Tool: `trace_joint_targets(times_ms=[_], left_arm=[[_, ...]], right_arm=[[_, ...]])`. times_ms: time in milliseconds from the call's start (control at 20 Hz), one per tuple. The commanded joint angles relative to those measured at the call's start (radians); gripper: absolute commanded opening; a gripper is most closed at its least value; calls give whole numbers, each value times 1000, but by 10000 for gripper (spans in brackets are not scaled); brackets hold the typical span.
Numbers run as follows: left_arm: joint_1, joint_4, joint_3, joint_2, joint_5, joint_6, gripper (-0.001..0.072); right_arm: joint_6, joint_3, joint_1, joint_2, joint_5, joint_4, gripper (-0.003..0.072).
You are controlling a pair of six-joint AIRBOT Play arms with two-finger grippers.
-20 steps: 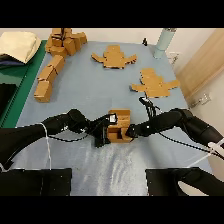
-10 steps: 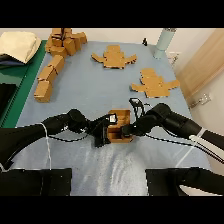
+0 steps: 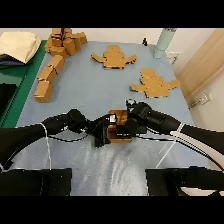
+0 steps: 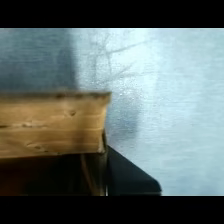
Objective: Fold the box.
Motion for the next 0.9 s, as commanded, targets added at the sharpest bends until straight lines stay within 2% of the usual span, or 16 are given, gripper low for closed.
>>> trace_joint_targets(times_ms=[0,150,400,450,500,850], left_arm=[[0,0,1,1,0,0,448],[0,0,1,1,0,0,448],[0,0,1,1,0,0,447],[0,0,1,1,0,0,448],[0,0,1,1,0,0,447],[0,0,1,1,0,0,448]], right_arm=[[53,7,8,-21,-7,-16,140],[52,7,8,-21,-7,-25,8],[51,7,21,-21,-6,-24,8],[51,7,23,-21,-7,-24,149],[51,7,23,-20,-7,-24,362],[49,7,22,-13,-18,-24,378]])
